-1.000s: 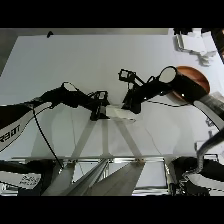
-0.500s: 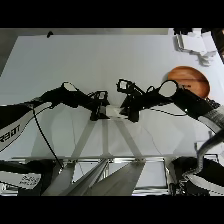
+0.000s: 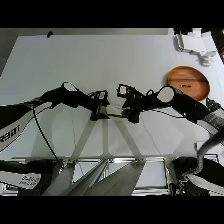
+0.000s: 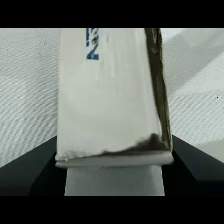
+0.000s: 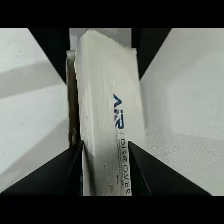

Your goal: Fold the box and place the chain.

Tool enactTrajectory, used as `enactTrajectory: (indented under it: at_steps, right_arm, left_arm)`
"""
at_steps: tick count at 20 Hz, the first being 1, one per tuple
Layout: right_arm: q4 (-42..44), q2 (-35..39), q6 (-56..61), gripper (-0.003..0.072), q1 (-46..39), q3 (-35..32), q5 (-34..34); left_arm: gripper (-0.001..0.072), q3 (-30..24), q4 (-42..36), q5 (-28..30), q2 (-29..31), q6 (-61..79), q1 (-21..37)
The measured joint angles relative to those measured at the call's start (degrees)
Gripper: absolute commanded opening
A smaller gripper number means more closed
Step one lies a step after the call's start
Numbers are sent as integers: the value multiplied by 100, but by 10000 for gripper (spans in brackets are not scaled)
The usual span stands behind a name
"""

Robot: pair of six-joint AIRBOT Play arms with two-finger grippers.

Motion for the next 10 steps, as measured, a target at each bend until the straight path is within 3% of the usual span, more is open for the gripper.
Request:
enactTrajectory:
  at_steps: [2, 4, 10]
  right_arm:
    - [-15, 2, -2, 366, 76, -66, -17]
    - [-31, 2, -4, 482, 151, -120, -4]
    - [192, 184, -4, 477, 201, -168, -7]
  left_arm:
    - [217, 0, 0, 0, 0, 9, 0]
    - [217, 0, 2, 0, 0, 11, 0]
    - [217, 0, 2, -2, 0, 4, 0]
